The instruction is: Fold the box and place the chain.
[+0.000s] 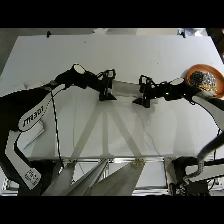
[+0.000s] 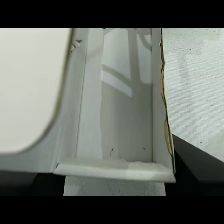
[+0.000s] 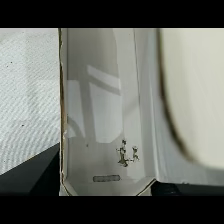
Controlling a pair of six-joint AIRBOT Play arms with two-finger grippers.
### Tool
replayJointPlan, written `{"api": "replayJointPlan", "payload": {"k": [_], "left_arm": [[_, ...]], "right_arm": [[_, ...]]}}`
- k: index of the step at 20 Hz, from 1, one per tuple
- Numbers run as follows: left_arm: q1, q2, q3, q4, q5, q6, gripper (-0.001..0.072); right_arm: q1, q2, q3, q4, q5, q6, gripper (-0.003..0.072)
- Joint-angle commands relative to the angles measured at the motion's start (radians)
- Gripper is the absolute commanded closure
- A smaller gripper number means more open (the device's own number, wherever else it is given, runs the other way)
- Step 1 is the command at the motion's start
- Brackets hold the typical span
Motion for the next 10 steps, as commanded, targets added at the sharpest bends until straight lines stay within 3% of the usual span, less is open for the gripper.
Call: {"api": "replayJointPlan", "payload": {"k": [1, 5, 7, 10], "left_arm": [[0.000, -0.001, 0.000, 0.002, -0.003, 0.000, 0.0393], [0.000, -0.001, 0.000, 0.002, -0.003, 0.000, 0.0394], [0.000, -0.001, 0.000, 0.002, -0.003, 0.000, 0.0394], [0.000, -0.001, 0.000, 0.001, -0.003, 0.000, 0.0394]], "right_arm": [[0.001, 0.000, 0.000, 0.003, 0.008, 0.001, 0.0252], [0.001, 0.000, 0.000, 0.006, 0.026, 0.000, 0.0258], [0.001, 0.000, 0.000, 0.000, 0.026, 0.001, 0.0308], [0.001, 0.000, 0.000, 0.001, 0.027, 0.001, 0.0284]]}}
